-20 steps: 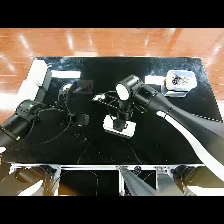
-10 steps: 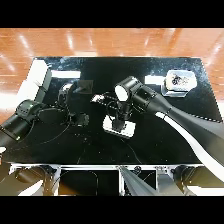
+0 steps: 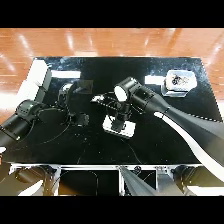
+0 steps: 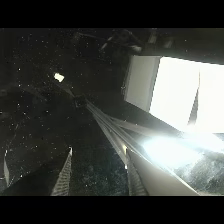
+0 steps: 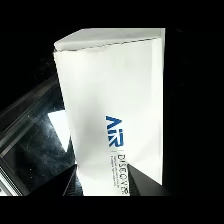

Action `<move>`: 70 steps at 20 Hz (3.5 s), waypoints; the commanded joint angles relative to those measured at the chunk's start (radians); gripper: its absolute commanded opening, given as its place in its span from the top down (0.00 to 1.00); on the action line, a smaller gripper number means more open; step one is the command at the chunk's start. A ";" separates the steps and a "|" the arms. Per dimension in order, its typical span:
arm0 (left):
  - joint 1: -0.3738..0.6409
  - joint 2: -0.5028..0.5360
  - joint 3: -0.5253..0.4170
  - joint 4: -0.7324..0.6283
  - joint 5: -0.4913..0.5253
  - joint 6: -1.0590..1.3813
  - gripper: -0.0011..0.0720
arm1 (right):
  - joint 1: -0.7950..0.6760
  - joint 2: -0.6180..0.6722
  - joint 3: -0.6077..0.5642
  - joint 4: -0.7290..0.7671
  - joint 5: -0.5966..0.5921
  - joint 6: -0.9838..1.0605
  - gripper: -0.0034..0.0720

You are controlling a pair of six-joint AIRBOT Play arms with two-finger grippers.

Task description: Fold the box and place the chain.

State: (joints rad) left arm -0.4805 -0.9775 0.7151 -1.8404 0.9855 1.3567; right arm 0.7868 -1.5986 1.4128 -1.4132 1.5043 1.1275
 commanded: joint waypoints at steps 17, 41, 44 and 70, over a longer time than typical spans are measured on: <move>0.000 0.000 0.000 -0.017 -0.029 -0.003 0.38 | -0.337 0.705 -0.729 0.556 -0.649 0.680 0.92; -0.002 -0.060 0.000 -0.028 -0.026 -0.003 0.38 | -0.205 0.438 -0.782 0.837 -0.772 0.464 0.92; -0.002 -0.084 0.000 -0.036 -0.026 -0.003 0.38 | -0.205 0.430 -0.782 0.836 -0.771 0.461 0.92; -0.002 -0.086 0.000 -0.036 -0.025 -0.003 0.38 | -0.287 0.417 -0.781 1.101 -0.600 0.193 0.92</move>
State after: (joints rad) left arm -0.4820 -1.0626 0.7151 -1.8771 0.9592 1.3533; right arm 0.5289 -1.1995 0.6308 -0.3565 0.8463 1.3716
